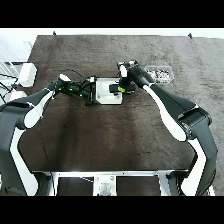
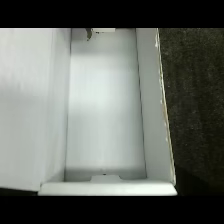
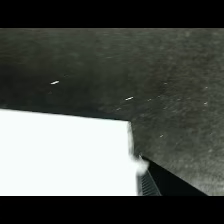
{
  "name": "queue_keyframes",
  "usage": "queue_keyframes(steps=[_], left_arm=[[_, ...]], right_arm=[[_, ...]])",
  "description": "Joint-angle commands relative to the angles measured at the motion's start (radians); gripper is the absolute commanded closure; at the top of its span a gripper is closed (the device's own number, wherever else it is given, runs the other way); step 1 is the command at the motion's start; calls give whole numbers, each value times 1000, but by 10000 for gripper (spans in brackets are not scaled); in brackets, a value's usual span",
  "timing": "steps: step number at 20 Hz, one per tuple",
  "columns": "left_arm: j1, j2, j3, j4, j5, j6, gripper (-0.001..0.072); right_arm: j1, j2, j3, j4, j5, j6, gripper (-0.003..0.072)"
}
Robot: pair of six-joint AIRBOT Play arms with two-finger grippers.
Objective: Fold the box and place the chain.
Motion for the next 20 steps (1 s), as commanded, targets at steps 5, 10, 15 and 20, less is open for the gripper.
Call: queue_keyframes(steps=[5, 10, 15, 20], left_arm=[[1, 0, 0, 0, -1, -1, 185], [1, 0, 0, 0, -1, -1, 185], [1, 0, 0, 0, -1, -1, 184], [1, 0, 0, 0, -1, -1, 184]], right_arm=[[-27, 127, 0, -56, 49, -122, 250], [-148, 225, 0, -206, 5, -256, 251], [-390, 203, -16, -64, -204, -369, 332], [-501, 111, -16, 104, -286, -543, 334]])
